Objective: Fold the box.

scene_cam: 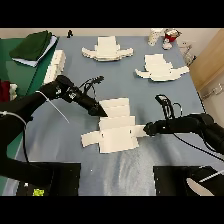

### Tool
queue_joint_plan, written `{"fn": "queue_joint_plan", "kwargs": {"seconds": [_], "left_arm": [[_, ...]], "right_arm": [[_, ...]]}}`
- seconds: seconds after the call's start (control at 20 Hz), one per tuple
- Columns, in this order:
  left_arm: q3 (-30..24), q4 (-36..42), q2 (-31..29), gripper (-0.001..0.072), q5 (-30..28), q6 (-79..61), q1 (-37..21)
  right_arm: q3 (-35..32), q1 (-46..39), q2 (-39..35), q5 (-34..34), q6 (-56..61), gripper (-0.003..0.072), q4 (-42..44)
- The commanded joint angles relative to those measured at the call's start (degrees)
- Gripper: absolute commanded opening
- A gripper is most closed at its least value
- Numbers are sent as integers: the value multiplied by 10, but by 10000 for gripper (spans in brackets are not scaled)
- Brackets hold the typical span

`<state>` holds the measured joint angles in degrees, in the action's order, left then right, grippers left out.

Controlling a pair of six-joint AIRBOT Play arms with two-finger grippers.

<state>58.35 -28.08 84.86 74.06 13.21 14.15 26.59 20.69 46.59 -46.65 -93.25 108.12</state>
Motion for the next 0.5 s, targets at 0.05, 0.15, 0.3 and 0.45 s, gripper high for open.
{"fn": "queue_joint_plan", "kwargs": {"seconds": [0.05,0.15,0.3,0.45], "left_arm": [[-43,-1,-87,9,-113,-107,26],[-84,7,-122,9,-148,-143,40],[-150,43,-165,9,-193,-209,70],[-209,57,-200,9,-266,-259,109]], "right_arm": [[40,0,0,9,149,371,-168],[59,0,0,19,153,480,-175],[69,0,0,38,162,481,-175],[69,0,5,41,169,481,-175]]}}
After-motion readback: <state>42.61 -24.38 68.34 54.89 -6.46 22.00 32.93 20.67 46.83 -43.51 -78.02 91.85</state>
